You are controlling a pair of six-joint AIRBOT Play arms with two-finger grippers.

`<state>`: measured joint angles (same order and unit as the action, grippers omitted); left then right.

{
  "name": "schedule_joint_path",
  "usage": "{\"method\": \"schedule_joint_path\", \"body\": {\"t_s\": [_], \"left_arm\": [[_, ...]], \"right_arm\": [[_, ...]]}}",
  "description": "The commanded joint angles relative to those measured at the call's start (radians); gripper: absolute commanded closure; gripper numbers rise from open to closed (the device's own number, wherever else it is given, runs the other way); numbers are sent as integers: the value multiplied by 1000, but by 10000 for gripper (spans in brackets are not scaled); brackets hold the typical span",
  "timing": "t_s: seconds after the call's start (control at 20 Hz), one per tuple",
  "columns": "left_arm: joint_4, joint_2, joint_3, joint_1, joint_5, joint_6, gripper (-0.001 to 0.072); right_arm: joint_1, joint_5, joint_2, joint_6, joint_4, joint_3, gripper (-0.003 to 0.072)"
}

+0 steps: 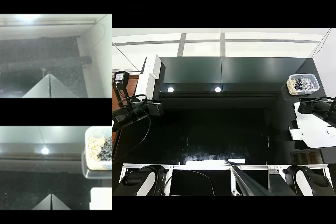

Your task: Fold the box and place the chain.

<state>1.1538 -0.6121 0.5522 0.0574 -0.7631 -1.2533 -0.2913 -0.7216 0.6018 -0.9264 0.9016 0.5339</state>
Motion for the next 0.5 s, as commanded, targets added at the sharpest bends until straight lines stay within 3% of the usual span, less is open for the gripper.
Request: {"method": "schedule_joint_path", "body": {"t_s": [0.0,0.15,0.25,0.45], "left_arm": [[0,1,0,1,0,0,680],[-6,0,0,0,5,0,680],[-12,-1,0,0,68,0,680],[-12,-10,0,0,175,0,680]], "right_arm": [[0,0,0,0,0,0,670],[0,8,0,0,-17,0,670],[0,55,0,0,-22,0,670],[0,269,2,0,-84,0,671]]}}
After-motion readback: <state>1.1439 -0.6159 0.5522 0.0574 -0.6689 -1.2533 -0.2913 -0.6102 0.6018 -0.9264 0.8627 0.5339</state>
